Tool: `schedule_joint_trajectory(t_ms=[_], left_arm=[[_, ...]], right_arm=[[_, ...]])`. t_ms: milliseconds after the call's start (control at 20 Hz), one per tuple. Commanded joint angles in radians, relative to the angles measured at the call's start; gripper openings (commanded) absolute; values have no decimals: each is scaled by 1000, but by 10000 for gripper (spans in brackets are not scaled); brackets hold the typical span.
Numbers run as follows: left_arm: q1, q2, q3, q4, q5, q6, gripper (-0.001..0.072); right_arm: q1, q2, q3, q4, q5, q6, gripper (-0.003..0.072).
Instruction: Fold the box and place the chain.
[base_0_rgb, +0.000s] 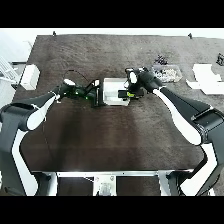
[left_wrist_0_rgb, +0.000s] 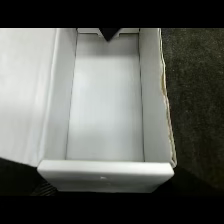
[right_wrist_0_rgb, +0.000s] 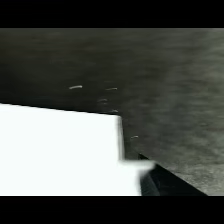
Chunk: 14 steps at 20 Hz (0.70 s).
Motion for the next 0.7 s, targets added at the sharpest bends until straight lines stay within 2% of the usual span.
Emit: schedule_joint_trajectory(t_ms=[0,50,300,650], left_arm=[[0,0,0,-1,-3,-2,470],[-1,0,0,-1,-3,-2,470],[0,0,0,-1,-4,-2,470],[-1,0,0,-1,-3,-2,470]], right_arm=[[-11,6,18,1,-1,5,480],[-14,9,18,9,-1,5,525],[-16,55,19,12,4,4,527],[-50,251,19,11,-3,-137,527]])
